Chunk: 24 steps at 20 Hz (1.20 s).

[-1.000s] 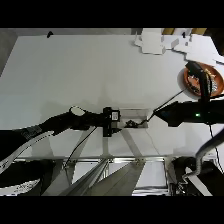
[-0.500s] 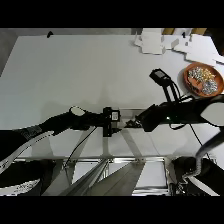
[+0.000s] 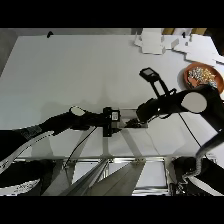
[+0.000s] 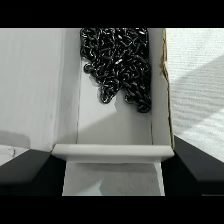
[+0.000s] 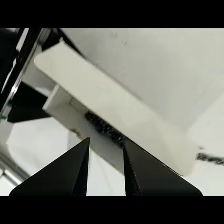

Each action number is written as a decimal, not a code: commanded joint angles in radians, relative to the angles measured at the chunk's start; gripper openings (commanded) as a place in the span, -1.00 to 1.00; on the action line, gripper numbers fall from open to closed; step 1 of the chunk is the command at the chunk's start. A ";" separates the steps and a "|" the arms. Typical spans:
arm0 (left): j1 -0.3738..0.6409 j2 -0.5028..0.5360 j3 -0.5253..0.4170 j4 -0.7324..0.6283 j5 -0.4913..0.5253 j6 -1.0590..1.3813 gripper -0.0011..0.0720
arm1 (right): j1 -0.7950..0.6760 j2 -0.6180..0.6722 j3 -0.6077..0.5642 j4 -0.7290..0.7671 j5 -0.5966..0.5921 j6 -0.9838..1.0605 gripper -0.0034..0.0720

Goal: Fold the box and place the chain.

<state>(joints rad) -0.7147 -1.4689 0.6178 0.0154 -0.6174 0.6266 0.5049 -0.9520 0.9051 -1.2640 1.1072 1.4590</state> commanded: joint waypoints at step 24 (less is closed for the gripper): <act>0.000 -0.001 0.000 0.000 0.000 0.000 -0.59 | -0.486 -0.246 -0.146 -0.236 -0.162 0.063 -0.18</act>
